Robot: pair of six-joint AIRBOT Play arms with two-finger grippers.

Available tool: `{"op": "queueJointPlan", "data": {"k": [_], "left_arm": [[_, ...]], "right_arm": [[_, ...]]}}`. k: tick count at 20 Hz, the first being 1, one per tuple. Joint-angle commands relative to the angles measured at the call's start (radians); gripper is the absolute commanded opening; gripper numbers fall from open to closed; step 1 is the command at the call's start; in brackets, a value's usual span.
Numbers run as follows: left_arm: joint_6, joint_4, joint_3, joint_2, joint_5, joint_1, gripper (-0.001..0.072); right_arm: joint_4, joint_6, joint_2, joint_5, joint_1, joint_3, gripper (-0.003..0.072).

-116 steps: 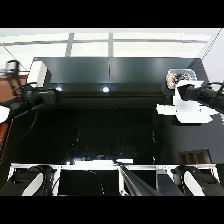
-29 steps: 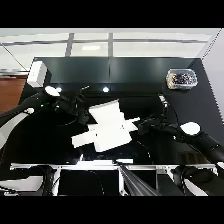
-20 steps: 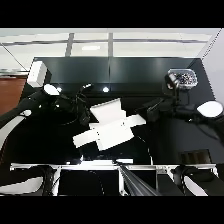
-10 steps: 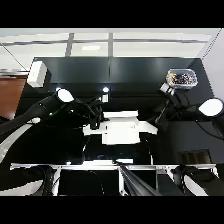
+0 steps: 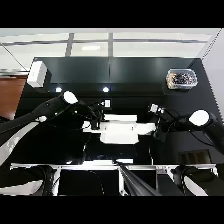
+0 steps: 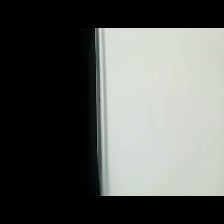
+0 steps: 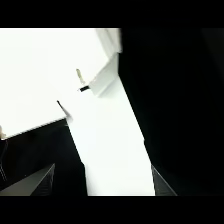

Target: Fold the box and place the chain.

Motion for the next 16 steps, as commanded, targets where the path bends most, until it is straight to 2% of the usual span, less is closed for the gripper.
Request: {"op": "queueJointPlan", "data": {"k": [1, 5, 8, 16], "left_arm": [[-0.006, 0.003, 0.002, -0.006, 0.014, 0.0, 0.0026], [-0.024, 0.003, 0.002, -0.006, 0.014, 0.001, 0.0026], [-0.1, 0.008, 0.002, -0.008, 0.014, 0.004, 0.0026], [-0.099, 0.007, 0.002, -0.008, 0.033, 0.005, 0.0026]], "right_arm": [[0.003, -0.039, -0.001, -0.044, 0.077, -0.005, 0.0699], [0.003, -0.084, -0.01, -0.045, 0.113, -0.005, 0.0699], [0.059, -0.085, -0.027, -0.053, 0.113, -0.005, 0.0699], [0.023, -0.133, -0.082, -0.039, 0.113, -0.024, 0.0699]]}}
